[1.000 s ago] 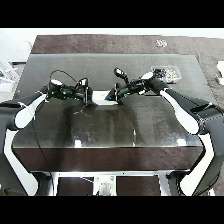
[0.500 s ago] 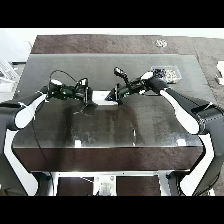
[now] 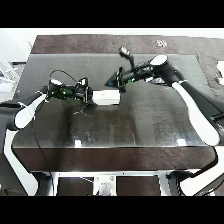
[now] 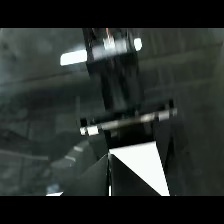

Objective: Fold the box and place the chain.

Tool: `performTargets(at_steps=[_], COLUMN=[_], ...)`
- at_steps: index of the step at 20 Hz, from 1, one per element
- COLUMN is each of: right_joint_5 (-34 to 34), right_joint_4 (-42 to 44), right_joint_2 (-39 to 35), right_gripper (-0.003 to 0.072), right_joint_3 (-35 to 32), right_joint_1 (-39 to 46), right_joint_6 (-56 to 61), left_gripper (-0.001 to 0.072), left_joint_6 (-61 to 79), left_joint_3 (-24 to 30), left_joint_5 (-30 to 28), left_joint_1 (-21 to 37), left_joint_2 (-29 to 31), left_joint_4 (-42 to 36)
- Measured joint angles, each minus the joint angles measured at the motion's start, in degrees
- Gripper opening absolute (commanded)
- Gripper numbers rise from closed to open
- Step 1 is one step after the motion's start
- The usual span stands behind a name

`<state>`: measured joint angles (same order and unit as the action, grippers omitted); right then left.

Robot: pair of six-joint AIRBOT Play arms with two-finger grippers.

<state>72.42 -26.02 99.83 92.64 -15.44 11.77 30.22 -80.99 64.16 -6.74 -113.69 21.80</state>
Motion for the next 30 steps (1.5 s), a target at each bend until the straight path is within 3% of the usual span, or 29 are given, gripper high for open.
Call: performTargets(at_steps=[7, 14, 26, 30], right_joint_5=[0.20, -0.35, -1.73, -5.51], right_joint_4=[-3.30, -4.85, -5.25, -6.99], right_joint_2=[-12.59, -22.80, -27.23, -31.74], right_gripper=[0.0017, 0.0016, 0.0016, 0.0017], right_joint_3=[-0.87, -10.29, -20.41, -26.67], right_joint_1=[2.91, 4.98, 6.99, 7.17], right_joint_6=[12.96, 20.50, 25.64, 27.91], left_gripper=[0.0411, 0.0411, 0.0411, 0.0411], left_joint_6=[0.07, 0.09, 0.00, -0.09], left_joint_3=[0.02, 0.02, 0.02, 0.00], left_joint_5=[-0.04, -0.07, -0.35, -0.35], left_joint_1=[0.00, 0.00, 0.00, 0.00], left_joint_2=[0.02, 0.02, 0.02, 0.02], left_joint_4=[0.02, 0.02, -0.04, -0.09])
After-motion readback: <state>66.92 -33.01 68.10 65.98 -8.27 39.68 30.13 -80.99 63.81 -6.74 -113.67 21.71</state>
